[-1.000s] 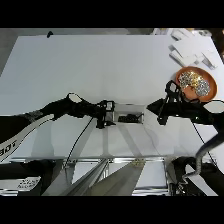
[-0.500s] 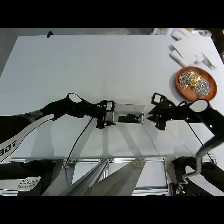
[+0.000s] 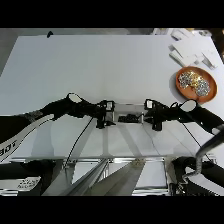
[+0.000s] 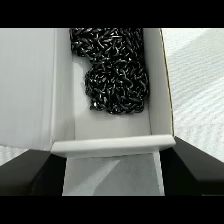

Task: Fold the box and place the chain.

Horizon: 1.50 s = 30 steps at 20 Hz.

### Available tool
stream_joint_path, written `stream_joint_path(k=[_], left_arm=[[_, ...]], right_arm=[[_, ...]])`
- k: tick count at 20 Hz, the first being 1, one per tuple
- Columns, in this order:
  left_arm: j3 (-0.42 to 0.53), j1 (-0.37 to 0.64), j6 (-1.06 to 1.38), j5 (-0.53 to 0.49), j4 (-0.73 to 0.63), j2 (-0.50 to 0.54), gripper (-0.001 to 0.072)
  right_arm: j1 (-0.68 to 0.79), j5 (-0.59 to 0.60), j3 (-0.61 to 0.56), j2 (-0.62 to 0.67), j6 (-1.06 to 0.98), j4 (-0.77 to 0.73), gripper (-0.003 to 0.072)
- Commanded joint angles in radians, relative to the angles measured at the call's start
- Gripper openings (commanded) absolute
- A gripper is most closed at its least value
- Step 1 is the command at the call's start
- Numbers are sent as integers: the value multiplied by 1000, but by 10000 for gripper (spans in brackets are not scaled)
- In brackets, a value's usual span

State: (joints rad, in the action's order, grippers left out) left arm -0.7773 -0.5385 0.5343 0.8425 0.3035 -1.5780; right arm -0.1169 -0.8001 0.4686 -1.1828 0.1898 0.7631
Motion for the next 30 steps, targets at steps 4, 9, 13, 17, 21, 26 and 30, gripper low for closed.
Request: stream_joint_path(k=[4,9,13,17,21,26,30], left_arm=[[-1,1,0,0,0,0,203],[-1,1,0,0,0,0,203],[-1,1,0,0,0,0,203],[-1,1,0,0,0,0,203],[-1,1,0,0,0,0,203],[-1,1,0,0,0,0,203],[-1,1,0,0,0,0,203]], right_arm=[[-2,5,0,-8,133,-86,233],[-2,4,0,-8,160,-98,156],[-2,0,0,-8,160,-98,22],[-1,2,0,2,158,-77,21],[-1,55,0,72,-129,41,21],[-2,47,0,295,-400,-50,21],[-2,-55,0,449,-471,-246,21]])
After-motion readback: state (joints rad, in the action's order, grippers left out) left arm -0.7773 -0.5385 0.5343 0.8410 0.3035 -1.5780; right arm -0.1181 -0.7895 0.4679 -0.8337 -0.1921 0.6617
